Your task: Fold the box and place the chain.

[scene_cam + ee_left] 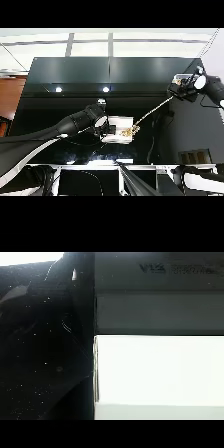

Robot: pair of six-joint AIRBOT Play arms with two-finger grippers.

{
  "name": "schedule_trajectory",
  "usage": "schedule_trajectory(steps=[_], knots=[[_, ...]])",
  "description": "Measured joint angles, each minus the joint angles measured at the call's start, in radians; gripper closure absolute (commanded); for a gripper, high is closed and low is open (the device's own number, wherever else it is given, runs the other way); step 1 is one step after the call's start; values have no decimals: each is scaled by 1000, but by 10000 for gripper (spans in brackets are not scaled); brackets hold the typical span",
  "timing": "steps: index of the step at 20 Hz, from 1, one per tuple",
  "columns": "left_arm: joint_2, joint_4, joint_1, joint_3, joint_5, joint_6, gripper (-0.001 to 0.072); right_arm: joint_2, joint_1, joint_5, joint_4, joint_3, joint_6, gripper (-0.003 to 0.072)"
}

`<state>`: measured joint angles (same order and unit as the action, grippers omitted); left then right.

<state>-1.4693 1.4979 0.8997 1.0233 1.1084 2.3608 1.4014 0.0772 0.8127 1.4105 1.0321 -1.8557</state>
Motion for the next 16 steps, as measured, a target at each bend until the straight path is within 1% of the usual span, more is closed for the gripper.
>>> schedule_trajectory(steps=[2,5,8,10,13,16], knots=[[0,0,0,0,0,0,676,-93,-1,93,-80,0,143,661],[0,0,0,0,0,0,676,-264,-3,259,-250,0,332,661],[0,0,0,0,0,0,676,-417,-8,409,-382,-5,429,661],[0,0,0,0,0,0,676,-503,-31,477,-435,-35,465,661],[0,0,0,0,0,0,676,-591,-95,511,-529,-132,488,661],[0,0,0,0,0,0,676,-628,-201,460,-639,-243,499,661]])
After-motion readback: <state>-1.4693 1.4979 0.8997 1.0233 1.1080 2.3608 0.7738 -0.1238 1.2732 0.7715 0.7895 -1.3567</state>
